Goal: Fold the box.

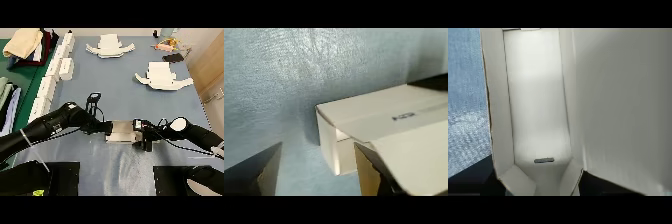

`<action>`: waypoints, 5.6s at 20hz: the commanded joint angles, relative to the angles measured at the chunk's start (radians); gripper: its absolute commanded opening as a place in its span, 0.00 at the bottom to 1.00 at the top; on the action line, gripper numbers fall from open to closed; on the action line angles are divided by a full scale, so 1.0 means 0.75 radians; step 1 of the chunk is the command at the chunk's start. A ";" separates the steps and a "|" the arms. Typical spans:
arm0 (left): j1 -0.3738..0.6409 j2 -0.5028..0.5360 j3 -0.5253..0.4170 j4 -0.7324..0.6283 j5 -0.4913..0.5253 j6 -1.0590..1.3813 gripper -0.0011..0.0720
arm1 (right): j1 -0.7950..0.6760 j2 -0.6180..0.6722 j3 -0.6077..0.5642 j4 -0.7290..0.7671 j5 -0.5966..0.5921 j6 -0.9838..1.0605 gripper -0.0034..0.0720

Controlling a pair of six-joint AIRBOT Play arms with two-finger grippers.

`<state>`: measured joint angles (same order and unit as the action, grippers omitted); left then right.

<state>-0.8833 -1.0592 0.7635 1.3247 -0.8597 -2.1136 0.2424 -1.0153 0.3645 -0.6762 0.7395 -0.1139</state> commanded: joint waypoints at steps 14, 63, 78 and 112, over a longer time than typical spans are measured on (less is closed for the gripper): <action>-0.252 -0.370 0.219 0.336 -0.184 -0.535 0.70 | 0.001 0.001 0.001 0.000 0.000 0.000 0.71; 0.389 0.379 0.162 0.083 -0.632 0.535 0.03 | 0.001 0.001 0.001 0.000 0.000 0.000 0.71; 0.710 0.207 -0.211 -0.901 -0.040 2.658 0.96 | 0.001 0.001 0.001 0.000 -0.001 0.000 0.71; 0.299 -0.133 -0.421 -1.261 0.418 3.335 0.96 | 0.001 0.001 0.001 0.000 0.000 0.000 0.71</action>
<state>-0.6285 -1.1564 0.4480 0.3664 -0.6075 0.4065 0.2424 -1.0157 0.3645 -0.6765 0.7391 -0.1139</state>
